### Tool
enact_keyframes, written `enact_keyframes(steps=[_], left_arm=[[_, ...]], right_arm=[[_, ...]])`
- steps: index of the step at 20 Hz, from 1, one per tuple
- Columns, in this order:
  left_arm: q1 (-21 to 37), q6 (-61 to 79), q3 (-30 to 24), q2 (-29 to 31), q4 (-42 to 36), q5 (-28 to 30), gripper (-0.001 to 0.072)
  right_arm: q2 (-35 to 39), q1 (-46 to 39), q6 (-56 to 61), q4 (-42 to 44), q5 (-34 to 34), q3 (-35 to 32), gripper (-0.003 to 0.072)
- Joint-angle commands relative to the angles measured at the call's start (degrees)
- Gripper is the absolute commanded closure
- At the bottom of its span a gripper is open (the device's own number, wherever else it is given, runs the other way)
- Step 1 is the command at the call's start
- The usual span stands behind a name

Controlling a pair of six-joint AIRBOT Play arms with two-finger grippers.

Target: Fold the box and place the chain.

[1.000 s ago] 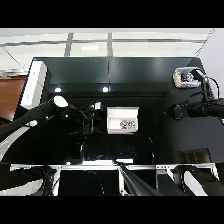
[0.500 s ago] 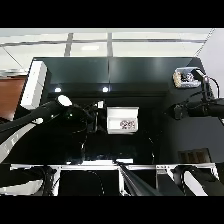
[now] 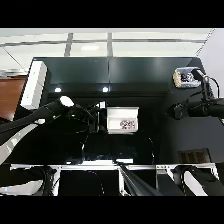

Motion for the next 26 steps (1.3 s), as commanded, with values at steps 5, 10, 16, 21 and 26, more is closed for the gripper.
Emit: enact_keyframes(steps=[5, 10, 16, 21, 26], left_arm=[[-2.3, 0.3, 0.1, 0.0, -0.1, 1.4, -0.0002], [-2.7, 0.3, 0.1, 0.0, 0.2, 1.5, 0.0266], [-2.7, 0.3, 0.2, 0.0, 0.3, 1.4, 0.0266], [-2.7, 0.3, 0.2, 0.0, 0.2, 1.4, 0.0266], [-2.7, 0.3, 0.1, 0.0, 0.3, 1.4, 0.0265]], right_arm=[[0.0, 0.0, 0.0, 0.0, -0.2, 0.0, 0.0226], [-0.3, 1.3, 2.9, 0.2, -5.0, -0.1, 0.0056], [-12.6, 15.8, 2.6, 12.2, -29.7, 0.3, -0.0002], [-22.8, 25.9, -11.3, 12.7, -26.6, 2.5, 0.0001], [-21.8, 27.3, -31.5, 7.3, -14.2, 4.3, 0.0001]])
